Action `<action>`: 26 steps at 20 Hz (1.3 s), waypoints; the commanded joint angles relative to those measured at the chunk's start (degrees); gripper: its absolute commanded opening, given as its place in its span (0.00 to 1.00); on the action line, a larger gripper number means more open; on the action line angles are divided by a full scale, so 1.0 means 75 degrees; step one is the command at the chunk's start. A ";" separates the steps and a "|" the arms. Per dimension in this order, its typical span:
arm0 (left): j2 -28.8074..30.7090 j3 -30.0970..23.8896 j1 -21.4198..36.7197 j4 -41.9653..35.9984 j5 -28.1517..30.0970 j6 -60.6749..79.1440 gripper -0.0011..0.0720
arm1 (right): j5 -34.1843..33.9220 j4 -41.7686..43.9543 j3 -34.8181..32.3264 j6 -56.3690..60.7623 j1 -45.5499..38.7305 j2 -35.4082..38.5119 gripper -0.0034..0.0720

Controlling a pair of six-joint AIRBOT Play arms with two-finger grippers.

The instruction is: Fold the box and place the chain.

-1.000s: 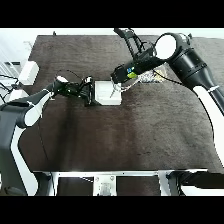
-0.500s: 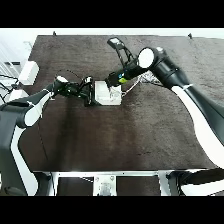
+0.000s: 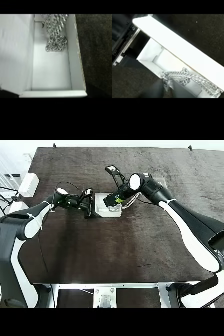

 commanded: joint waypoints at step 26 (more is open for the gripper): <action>0.0003 0.0003 0.0000 0.0000 0.0006 0.0003 0.67 | -0.5120 0.1486 -0.1693 0.1387 -0.2588 -0.1148 0.70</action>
